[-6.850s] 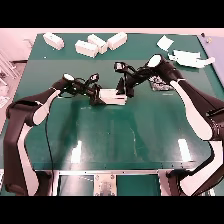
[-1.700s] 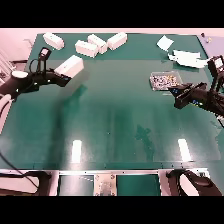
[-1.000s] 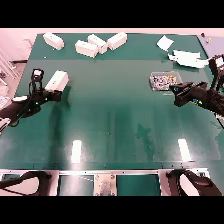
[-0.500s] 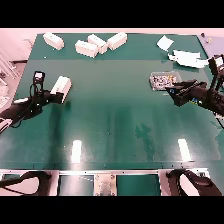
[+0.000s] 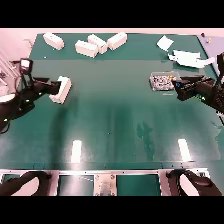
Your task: Fold the box and place the chain.
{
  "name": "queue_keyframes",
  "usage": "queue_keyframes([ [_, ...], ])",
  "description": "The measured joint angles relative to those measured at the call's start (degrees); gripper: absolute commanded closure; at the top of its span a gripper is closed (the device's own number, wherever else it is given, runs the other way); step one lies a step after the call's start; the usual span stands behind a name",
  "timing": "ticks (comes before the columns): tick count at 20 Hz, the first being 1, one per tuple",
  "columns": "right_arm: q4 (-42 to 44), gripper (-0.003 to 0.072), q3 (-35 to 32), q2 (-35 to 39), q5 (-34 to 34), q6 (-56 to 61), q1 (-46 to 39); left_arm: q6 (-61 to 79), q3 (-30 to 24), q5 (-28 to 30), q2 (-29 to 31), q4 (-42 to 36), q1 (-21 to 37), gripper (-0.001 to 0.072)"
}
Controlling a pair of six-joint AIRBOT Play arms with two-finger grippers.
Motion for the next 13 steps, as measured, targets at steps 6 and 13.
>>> queue_keyframes([
  [6,0.00,0.0246,0.00,0.07,-1.36,0.00,0.00,-6.51,-0.04,-10.01,8.68,3.65,0.00,0.0008],
  [13,-0.02,0.0246,0.00,0.07,-1.64,0.00,0.00,-13.05,-0.26,-17.42,10.32,7.19,0.00,0.0007],
])
